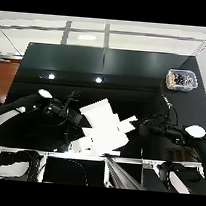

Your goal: Fold the box and place the chain.

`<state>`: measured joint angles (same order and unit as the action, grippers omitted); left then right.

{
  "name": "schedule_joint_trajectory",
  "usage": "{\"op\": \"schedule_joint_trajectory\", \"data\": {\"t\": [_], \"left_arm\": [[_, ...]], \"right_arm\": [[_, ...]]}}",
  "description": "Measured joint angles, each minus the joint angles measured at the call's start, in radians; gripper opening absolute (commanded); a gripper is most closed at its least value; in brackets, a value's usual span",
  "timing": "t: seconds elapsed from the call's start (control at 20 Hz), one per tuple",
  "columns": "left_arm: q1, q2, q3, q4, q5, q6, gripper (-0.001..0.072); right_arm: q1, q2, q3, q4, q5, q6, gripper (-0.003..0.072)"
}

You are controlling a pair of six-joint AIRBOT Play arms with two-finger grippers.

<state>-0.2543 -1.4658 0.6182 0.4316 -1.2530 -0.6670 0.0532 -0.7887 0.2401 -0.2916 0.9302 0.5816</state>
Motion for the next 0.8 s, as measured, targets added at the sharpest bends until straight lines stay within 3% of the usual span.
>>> {"op": "schedule_joint_trajectory", "data": {"t": [0.4, 0.5, 0.7, 0.8], "left_arm": [[-0.053, -0.034, 0.063, 0.034, -0.016, 0.04, 0.0364], [-0.069, -0.035, 0.066, 0.036, -0.002, 0.044, 0.0324], [-0.087, -0.035, 0.068, 0.039, 0.033, 0.052, 0.0038], [-0.089, -0.035, 0.069, 0.037, 0.031, 0.071, 0.0025]], "right_arm": [[0.0, 0.0, 0.0, -0.002, -0.006, 0.0, 0.0011], [0.0, 0.0, 0.0, -0.002, -0.012, 0.0, 0.0011], [0.0, 0.0, 0.0, -0.003, -0.016, 0.0, 0.0011], [0.0, 0.0, 0.0, -0.003, -0.017, 0.0, 0.0018]]}}
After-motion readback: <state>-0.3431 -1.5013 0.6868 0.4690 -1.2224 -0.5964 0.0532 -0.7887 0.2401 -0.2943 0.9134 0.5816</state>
